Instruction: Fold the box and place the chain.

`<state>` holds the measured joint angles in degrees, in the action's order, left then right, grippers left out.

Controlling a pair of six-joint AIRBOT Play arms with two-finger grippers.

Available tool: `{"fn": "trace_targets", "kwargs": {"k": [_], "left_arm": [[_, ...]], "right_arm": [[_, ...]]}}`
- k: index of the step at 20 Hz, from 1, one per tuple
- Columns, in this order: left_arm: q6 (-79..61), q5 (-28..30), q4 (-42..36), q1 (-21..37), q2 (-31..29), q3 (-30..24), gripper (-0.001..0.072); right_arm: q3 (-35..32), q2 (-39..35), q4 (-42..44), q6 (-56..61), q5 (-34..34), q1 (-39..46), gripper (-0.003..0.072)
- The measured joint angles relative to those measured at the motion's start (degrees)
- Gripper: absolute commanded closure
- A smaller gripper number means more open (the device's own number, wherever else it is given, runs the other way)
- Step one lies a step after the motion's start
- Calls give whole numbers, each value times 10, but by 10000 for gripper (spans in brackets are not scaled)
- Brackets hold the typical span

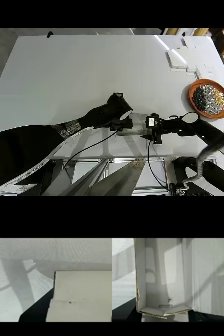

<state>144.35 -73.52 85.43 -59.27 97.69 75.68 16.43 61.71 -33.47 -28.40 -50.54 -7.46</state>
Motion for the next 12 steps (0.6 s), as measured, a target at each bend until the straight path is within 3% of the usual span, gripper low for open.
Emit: {"fn": "trace_targets", "kwargs": {"k": [2, 3, 6, 11, 12], "left_arm": [[-2, 4, -1, -2, 0, -5, 693], [-2, 6, -2, -2, -1, -6, 630], [-8, 4, -6, 3, -13, -10, 278], [-137, -21, 2, 31, -66, -11, 236], [-176, -26, 4, 38, -83, -10, 122]], "right_arm": [[0, 0, 1, 0, 0, 0, 231], [0, 0, 1, 0, 0, 0, 231], [0, 0, 5, -1, 5, 0, 231], [0, 0, 3, -1, 3, 0, 231], [0, 0, 4, 0, 3, 0, 231]]}}
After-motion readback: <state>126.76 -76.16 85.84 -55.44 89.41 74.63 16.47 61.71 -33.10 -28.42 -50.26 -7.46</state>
